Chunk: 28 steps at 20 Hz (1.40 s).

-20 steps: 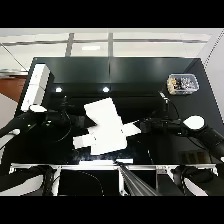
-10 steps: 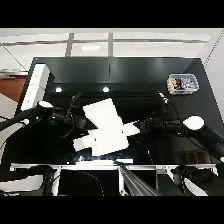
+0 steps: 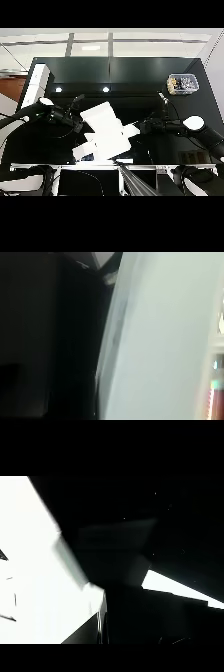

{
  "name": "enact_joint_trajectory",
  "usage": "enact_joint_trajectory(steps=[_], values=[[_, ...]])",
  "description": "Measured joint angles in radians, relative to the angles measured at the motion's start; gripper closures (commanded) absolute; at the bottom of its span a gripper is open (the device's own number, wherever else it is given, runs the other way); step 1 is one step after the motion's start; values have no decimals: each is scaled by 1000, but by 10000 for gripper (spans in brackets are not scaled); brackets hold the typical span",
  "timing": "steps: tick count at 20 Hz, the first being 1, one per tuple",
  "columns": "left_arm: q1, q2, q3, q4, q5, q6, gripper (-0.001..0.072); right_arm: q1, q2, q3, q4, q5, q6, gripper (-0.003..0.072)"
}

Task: Fold the box and place the chain.

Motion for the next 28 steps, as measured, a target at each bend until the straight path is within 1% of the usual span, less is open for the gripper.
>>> enact_joint_trajectory(steps=[1,2,3,4,7,9,11,13,15,17,20,24,28], values=[[0,0,1,3,3,1,678,0,0,0,-2,0,0,634],[0,0,2,8,3,2,679,0,0,0,-1,-1,1,430],[0,0,2,14,5,3,679,0,0,0,-2,-1,2,35],[0,0,3,16,6,4,680,-3,0,0,-6,0,3,-18],[-2,2,14,23,6,5,682,-60,1,35,-78,60,12,-17],[-18,13,39,30,17,6,683,-138,1,97,-174,161,18,-17],[-63,39,79,61,47,8,684,-234,1,185,-292,275,16,-17],[-147,95,123,134,107,19,682,-314,1,264,-412,377,-25,-17],[-243,167,146,228,220,27,677,-365,1,309,-519,433,-66,-17],[-311,219,153,278,331,33,676,-391,1,333,-581,449,-100,-17],[-360,236,146,291,422,96,676,-381,1,325,-577,439,-206,-17],[-384,197,136,302,460,210,678,-304,1,258,-533,374,-371,-17],[-391,157,113,260,435,321,679,-211,1,174,-488,290,-473,-17]])
